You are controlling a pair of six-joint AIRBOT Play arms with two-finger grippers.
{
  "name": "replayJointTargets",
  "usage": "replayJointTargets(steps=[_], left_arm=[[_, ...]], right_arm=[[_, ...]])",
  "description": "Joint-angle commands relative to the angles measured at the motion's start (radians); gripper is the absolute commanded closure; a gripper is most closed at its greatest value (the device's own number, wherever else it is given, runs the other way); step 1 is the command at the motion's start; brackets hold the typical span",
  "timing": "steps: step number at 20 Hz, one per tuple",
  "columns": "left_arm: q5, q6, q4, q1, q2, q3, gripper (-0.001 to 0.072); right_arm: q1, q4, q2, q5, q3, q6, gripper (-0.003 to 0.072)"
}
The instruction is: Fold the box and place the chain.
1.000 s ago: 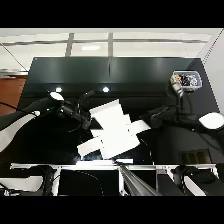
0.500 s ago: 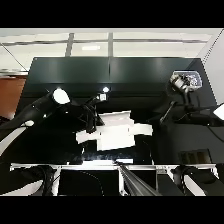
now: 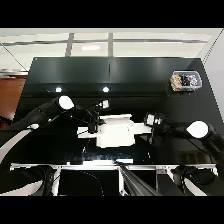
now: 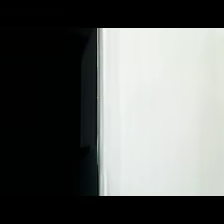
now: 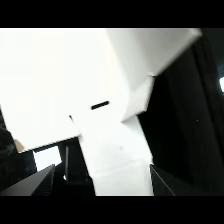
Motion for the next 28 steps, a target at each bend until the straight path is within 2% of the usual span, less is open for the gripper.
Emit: replayJointTargets(steps=[1,9,21,23,25,28], left_arm=[[0.002,0.034,-0.046,-0.002,-0.009,-0.001,0.0681],[0.004,0.034,-0.045,-0.002,-0.009,-0.001,0.0681],[0.014,0.034,0.045,-0.044,-0.010,-0.002,0.0681],[0.015,0.033,0.045,-0.043,-0.010,-0.002,0.0681],[0.011,0.032,0.044,-0.043,-0.010,-0.002,0.0681],[0.011,0.032,0.044,-0.043,-0.010,-0.001,0.0681]], right_arm=[[0.078,-0.051,-0.023,-0.053,-0.018,-0.047,-0.0025],[0.201,-0.056,-0.170,-0.072,-0.018,-0.143,-0.0025],[0.277,0.016,-0.195,-0.203,-0.018,-0.159,-0.0025],[0.277,0.039,-0.195,-0.196,-0.018,-0.159,-0.0025],[0.277,0.079,-0.193,-0.137,-0.011,-0.159,-0.0024],[0.275,0.063,-0.166,-0.095,0.010,-0.108,-0.0024]])
